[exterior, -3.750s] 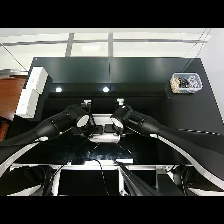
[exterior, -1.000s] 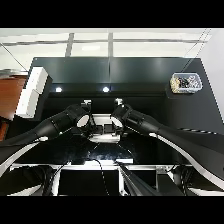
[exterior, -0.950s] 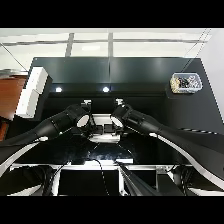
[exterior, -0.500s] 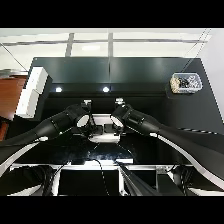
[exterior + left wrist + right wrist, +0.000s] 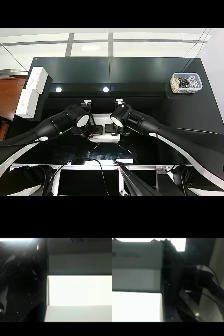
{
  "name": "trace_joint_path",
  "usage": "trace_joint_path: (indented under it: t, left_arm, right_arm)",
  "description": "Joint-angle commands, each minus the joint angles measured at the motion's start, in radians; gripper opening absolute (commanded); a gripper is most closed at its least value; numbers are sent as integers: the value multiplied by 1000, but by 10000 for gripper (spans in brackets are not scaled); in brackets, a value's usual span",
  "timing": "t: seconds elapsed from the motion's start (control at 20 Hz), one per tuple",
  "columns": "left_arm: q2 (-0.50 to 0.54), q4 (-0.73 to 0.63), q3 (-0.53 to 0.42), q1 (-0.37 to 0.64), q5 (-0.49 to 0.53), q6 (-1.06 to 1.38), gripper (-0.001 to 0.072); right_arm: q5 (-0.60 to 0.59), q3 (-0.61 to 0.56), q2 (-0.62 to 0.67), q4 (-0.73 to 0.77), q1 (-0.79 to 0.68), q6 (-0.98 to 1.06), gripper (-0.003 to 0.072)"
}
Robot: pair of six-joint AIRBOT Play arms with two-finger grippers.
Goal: Fold the box and place the chain.
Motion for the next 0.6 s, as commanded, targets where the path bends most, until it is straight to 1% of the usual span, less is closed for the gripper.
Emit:
trace_joint_path:
  t: [0.0,0.15,0.3,0.4,0.55]
  left_arm:
    - [0,0,0,0,5,-1,30]
    - [0,4,0,3,3,-1,30]
    - [0,0,0,4,3,-1,29]
    - [0,0,0,4,3,-1,30]
    - [0,-3,0,4,0,0,29]
  right_arm:
    - [30,2,9,-1,-1,-20,378]
    - [44,2,67,-1,-10,-84,378]
    - [104,3,162,-4,-53,-173,378]
    - [103,3,253,-3,-87,-232,378]
    - [106,3,417,-51,-166,-317,378]
